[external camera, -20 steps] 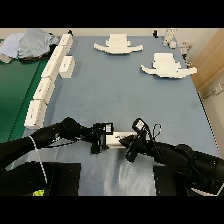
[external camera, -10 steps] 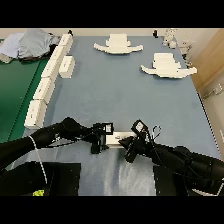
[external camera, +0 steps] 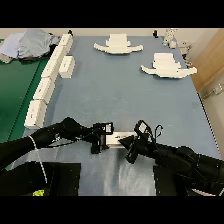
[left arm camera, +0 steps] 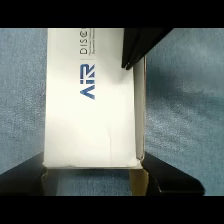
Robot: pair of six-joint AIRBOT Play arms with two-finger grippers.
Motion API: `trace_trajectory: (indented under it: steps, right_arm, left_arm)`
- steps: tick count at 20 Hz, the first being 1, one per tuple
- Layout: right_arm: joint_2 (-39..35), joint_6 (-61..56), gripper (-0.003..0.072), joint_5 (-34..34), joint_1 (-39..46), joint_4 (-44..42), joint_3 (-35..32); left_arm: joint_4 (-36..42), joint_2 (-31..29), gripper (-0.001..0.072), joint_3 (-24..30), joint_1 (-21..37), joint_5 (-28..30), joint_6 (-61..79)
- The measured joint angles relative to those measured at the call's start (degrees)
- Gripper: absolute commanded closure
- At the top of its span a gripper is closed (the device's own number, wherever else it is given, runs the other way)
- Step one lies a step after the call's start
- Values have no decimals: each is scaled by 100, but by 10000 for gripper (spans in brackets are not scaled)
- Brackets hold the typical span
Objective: Fold the box.
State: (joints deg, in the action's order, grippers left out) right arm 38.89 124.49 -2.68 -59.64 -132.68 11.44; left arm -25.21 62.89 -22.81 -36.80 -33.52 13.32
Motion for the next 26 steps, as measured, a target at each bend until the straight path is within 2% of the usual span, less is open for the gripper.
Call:
trace_trajectory:
  steps: [4,6,10,15,19,22,26]
  right_arm:
    - [-184,2,682,76,199,494,149]
    - [-116,11,682,-190,496,925,372]
    - [472,-308,682,-1506,1593,2076,1292]
    - [1606,-1690,682,-3536,3084,3598,2990]
    - [2632,-2828,682,-5270,3912,4402,4194]
    - [3279,-3491,682,-6271,4301,4688,4717]
    - [3692,-3884,682,-6835,4476,4811,4968]
  left_arm:
    - [-2,0,281,0,0,0,4]
    - [-2,0,281,0,0,0,11]
    - [-2,0,281,0,0,0,13]
    - [-2,0,281,0,0,0,15]
    - [-2,0,281,0,0,0,15]
    - [-4,0,281,0,0,0,15]
    - [-4,0,281,0,0,0,15]
